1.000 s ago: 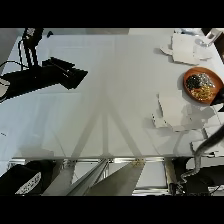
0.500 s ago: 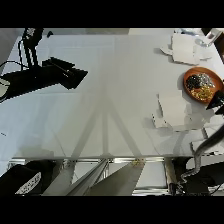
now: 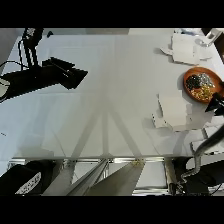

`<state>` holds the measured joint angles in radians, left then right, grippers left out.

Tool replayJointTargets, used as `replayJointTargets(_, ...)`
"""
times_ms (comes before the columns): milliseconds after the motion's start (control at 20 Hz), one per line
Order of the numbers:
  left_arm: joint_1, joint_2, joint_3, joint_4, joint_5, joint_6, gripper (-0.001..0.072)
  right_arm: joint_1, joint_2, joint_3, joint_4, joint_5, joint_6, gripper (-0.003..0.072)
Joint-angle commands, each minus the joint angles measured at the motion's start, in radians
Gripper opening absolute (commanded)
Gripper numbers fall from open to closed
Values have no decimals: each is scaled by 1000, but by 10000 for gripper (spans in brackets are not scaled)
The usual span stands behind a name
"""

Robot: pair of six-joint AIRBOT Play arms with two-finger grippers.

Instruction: Fold the box and place the chain.

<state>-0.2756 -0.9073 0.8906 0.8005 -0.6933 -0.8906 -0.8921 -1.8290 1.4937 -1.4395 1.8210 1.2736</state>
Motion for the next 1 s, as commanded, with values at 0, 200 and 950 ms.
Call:
replayJointTargets(0,0,0,1,0,0,0,693,0,-17,0,-18,1,0,291)
replayJointTargets(200,0,1,1,0,0,0,693,0,-31,0,11,11,-55,149)
replayJointTargets(950,0,0,1,0,0,0,693,36,34,0,222,18,-123,9)
